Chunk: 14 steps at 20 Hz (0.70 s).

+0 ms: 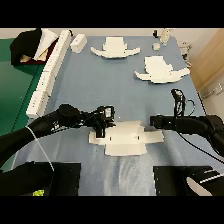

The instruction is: Fold the box.

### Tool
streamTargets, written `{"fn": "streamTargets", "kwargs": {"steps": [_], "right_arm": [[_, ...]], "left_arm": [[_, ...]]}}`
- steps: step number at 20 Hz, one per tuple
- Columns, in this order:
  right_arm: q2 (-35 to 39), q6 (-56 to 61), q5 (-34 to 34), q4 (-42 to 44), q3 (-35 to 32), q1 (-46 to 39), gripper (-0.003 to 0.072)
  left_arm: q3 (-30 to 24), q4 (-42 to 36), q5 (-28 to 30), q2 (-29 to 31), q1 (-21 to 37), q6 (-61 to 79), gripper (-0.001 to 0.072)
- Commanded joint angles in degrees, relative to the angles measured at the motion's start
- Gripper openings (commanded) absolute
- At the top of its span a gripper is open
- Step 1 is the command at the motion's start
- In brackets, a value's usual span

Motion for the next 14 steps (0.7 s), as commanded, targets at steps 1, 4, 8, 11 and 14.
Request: {"fn": "streamTargets", "kwargs": {"steps": [1,4,8,11,14], "right_arm": [[0.1,0.0,0.5,0.0,0.0,0.0,0.0001],[0.1,0.0,0.5,0.0,0.0,0.0,0.0000],[0.1,0.0,0.5,0.0,0.0,0.0,0.0000],[0.1,0.0,0.7,0.0,0.0,0.0,0.0000],[0.1,0.0,1.8,0.0,0.0,0.0,0.0001]], "left_arm": [[0.2,0.2,-0.9,-0.9,0.1,-3.0,0.0015],[0.2,0.5,-0.9,-0.9,0.1,-4.2,0.0015],[0.2,0.4,-1.2,0.8,-0.1,0.2,0.0012],[-1.0,-0.1,5.8,6.3,-3.7,4.6,0.0009],[-7.6,-3.9,19.4,12.3,-10.9,7.3,0.0008]]}}
